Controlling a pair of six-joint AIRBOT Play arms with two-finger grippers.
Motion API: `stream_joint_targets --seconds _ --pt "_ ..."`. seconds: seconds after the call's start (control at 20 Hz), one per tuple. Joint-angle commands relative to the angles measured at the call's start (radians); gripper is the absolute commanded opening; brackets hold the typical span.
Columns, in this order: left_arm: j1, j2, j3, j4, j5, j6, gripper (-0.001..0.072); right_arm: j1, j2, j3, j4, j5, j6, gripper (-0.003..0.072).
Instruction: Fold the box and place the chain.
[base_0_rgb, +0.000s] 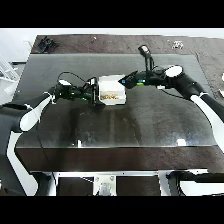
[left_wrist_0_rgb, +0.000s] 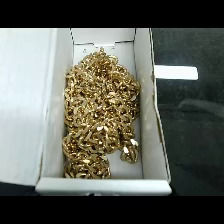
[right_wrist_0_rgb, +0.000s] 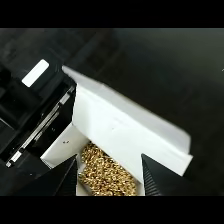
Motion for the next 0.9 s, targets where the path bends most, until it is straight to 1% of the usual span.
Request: stream_joint_targets --seconds 0.0,0.05,0.1,0.15,0.2,0.3,0.4,0.45,0.6,0.75,0.85 --pt "0.001 0.0 0.0 0.0 0.001 0.0 0.0356 -0.044 0.015 0.025 0.002 -0.014 -0.117 0.0485" --pt "0.001 0.0 0.0 0.0 0.001 0.0 0.0356 -0.059 0.015 0.029 0.004 -0.035 -0.166 0.0463" --pt "0.001 0.0 0.0 0.0 0.001 0.0 0.0356 -0.076 0.014 0.03 0.016 -0.056 -0.245 0.0294" --pt "0.001 0.0 0.0 0.0 0.001 0.0 0.0356 -0.091 0.003 0.03 0.063 -0.069 -0.323 0.0055" --pt "0.001 0.0 0.0 0.0 0.001 0.0 0.0356 -0.102 -0.011 0.033 0.12 -0.073 -0.401 0.0003" --pt "0.001 0.0 0.0 0.0 0.002 0.0 0.0356 -0.115 -0.052 0.062 0.143 -0.046 -0.517 0.0003" --pt "0.001 0.0 0.0 0.0 0.002 0.0 0.0355 -0.128 -0.127 0.137 0.143 0.067 -0.577 0.0003" --pt "0.001 0.0 0.0 0.0 0.002 0.0 0.0356 -0.134 -0.174 0.183 0.144 0.109 -0.577 0.0003" --pt "0.001 0.0 0.0 0.0 0.002 0.0 0.0356 -0.158 -0.294 0.312 0.145 0.152 -0.581 0.0003" --pt "0.001 0.0 0.0 0.0 0.003 0.0 0.0356 -0.179 -0.407 0.442 0.145 0.278 -0.573 0.0003" --pt "0.001 0.0 0.0 0.0 0.003 0.0 0.0355 -0.181 -0.454 0.485 0.144 0.322 -0.565 0.0003"
